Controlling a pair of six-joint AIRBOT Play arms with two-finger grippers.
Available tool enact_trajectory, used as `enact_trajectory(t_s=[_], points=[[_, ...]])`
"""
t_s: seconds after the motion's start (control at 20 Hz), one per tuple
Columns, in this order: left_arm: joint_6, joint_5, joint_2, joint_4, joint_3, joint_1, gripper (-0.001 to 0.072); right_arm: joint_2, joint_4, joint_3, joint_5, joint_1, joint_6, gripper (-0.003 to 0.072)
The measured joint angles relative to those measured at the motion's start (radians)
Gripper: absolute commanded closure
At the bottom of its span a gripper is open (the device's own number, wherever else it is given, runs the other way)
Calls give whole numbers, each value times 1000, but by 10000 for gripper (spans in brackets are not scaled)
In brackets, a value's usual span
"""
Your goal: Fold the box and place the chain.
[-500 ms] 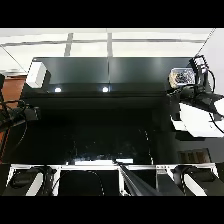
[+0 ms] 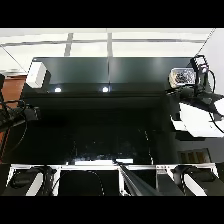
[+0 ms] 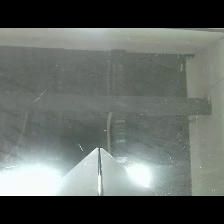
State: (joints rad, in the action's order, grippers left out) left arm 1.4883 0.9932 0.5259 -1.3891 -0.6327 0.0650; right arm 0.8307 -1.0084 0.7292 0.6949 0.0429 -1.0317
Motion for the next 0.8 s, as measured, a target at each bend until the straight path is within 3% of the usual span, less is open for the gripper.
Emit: enact_trajectory(t_s=[0.15, 0.2, 0.25, 0.5, 0.7, 0.75, 0.8], points=[[0, 0, 0, 0, 0, 0, 680, 1, 110, -1, -33, 0, 0, 652], [0, 0, 0, 0, 0, 0, 679, 3, 142, -1, -57, 0, 0, 380], [0, 0, 0, 0, 0, 0, 679, 7, 166, -1, -92, 0, 0, -23], [0, -13, 0, 1, 0, 0, 680, 62, 111, -4, -211, -47, -40, -19], [0, -79, 0, 20, 0, 1, 676, 170, -95, 52, -242, -294, -226, -19], [0, -96, 2, 30, 1, 1, 529, 213, -131, 88, -227, -388, -261, -19], [0, -113, 6, 43, 5, 1, 144, 258, -156, 128, -201, -480, -288, -19]])
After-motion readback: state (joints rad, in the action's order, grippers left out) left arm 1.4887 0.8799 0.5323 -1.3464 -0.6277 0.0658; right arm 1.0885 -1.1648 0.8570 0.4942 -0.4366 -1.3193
